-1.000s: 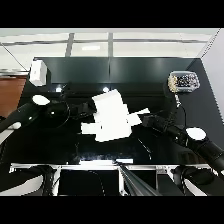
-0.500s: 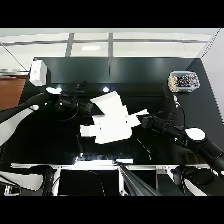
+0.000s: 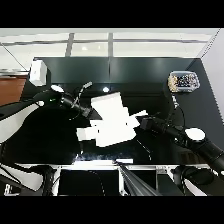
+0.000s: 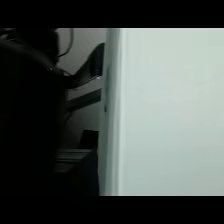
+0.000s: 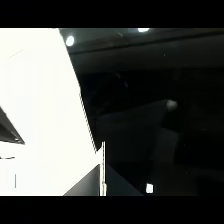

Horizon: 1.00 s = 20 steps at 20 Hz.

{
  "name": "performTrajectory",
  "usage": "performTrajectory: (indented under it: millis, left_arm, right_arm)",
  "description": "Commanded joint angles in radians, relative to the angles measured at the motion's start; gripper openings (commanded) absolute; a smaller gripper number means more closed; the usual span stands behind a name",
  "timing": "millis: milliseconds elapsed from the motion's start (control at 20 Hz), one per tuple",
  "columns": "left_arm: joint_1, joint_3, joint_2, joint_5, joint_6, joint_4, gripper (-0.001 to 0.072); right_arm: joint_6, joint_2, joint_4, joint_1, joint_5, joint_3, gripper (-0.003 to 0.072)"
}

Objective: Fold the box and place the chain.

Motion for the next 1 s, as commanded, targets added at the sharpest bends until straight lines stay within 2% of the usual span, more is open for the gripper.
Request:
performTrajectory:
  millis: [0,50,100,150,250,350,400,500,600,700,850,950]
  left_arm:
    - [0.002,0.021,-0.001,-0.012,0.046,0.006,0.0023]
    - [0.000,0.023,0.005,-0.010,0.046,0.007,0.0022]
    - [-0.003,0.024,0.017,-0.002,0.045,0.013,0.0021]
    - [-0.011,0.024,0.036,0.004,0.045,0.025,0.0020]
    - [-0.027,0.007,0.103,0.069,0.026,0.041,0.0019]
    - [-0.073,-0.049,0.206,0.194,0.094,0.036,0.0019]
    - [-0.103,-0.088,0.262,0.274,0.154,0.035,0.0019]
    - [-0.165,-0.167,0.363,0.417,0.315,0.034,0.0022]
    - [-0.208,-0.200,0.401,0.438,0.492,0.035,0.0023]
    - [-0.246,-0.200,0.399,0.450,0.590,0.037,0.0023]
    - [-0.296,-0.200,0.375,0.584,0.607,0.076,0.0024]
    - [-0.310,-0.200,0.343,0.632,0.607,0.092,0.0025]
  right_arm:
    - [0.001,0.001,-0.063,-0.022,0.001,0.011,0.0080]
    - [0.001,0.001,-0.104,-0.044,0.011,0.027,0.0350]
    - [0.001,0.001,-0.167,-0.077,0.044,0.057,0.0567]
    - [0.000,0.001,-0.250,-0.113,0.096,0.097,0.0641]
    - [0.002,0.001,-0.539,-0.183,0.242,0.207,0.0641]
    - [0.013,0.001,-0.848,-0.200,0.349,0.302,0.0641]
    - [0.013,0.001,-0.927,-0.200,0.377,0.331,0.0641]
    - [0.008,0.001,-0.964,-0.200,0.380,0.349,0.0640]
    - [-0.027,0.001,-0.965,-0.193,0.402,0.349,0.0637]
    - [-0.089,0.001,-0.965,-0.163,0.430,0.349,0.0632]
    - [-0.149,0.000,-0.975,-0.102,0.446,0.334,0.0632]
    - [-0.171,0.000,-0.975,-0.072,0.446,0.313,0.0632]
